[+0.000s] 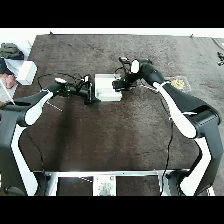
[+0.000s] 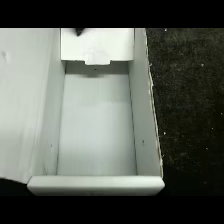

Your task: Fold the box and place the chain.

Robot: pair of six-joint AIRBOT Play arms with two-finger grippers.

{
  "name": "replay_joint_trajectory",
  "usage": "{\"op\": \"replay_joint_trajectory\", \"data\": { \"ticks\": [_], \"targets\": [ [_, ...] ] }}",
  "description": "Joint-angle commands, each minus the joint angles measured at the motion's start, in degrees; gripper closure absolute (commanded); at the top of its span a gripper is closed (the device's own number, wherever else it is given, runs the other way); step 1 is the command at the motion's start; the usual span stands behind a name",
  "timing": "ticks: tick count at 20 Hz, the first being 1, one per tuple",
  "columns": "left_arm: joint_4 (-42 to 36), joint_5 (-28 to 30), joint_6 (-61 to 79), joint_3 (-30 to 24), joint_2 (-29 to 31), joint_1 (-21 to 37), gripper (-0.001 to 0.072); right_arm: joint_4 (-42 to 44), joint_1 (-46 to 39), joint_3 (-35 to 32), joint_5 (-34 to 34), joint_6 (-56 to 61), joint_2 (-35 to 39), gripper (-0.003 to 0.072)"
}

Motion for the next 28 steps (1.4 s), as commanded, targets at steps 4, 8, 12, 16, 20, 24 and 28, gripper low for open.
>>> {"op": "replay_joint_trajectory", "data": {
  "ticks": [4, 8, 12, 16, 20, 24, 28],
  "targets": [
    [0.0, 0.02, 0.02, 0.02, -0.02, 0.07, 0.0475, -7.02, 2.25, 2.4, 2.73, 8.72, -1.81, 0.025],
    [0.0, 0.02, 0.02, 0.02, -0.02, 0.07, 0.0475, -8.39, 2.25, 2.4, 3.08, 11.5, -1.92, 0.0251],
    [-0.02, 0.02, 0.02, 0.02, -0.02, 0.07, 0.0475, -8.39, 2.25, 2.4, 1.86, 12.72, -2.82, 0.031],
    [-0.02, 0.02, 0.02, 0.02, -0.02, 0.07, 0.0475, -8.33, 2.51, 2.4, 0.15, 12.85, -3.21, 0.0309],
    [-0.04, 0.0, 0.02, 0.02, -0.02, 0.07, 0.0475, -8.39, 2.51, 2.4, 0.31, 12.83, -3.87, 0.0309],
    [-0.17, 0.02, 0.02, 0.04, -0.02, 0.07, 0.0475, -8.61, 2.64, 2.4, 0.24, 12.85, -4.33, 0.0312],
    [-0.17, 0.02, 0.02, 0.02, -0.02, 0.07, 0.0475, -11.26, 3.93, 2.4, 0.61, 13.07, -4.33, 0.0315]
  ]
}}
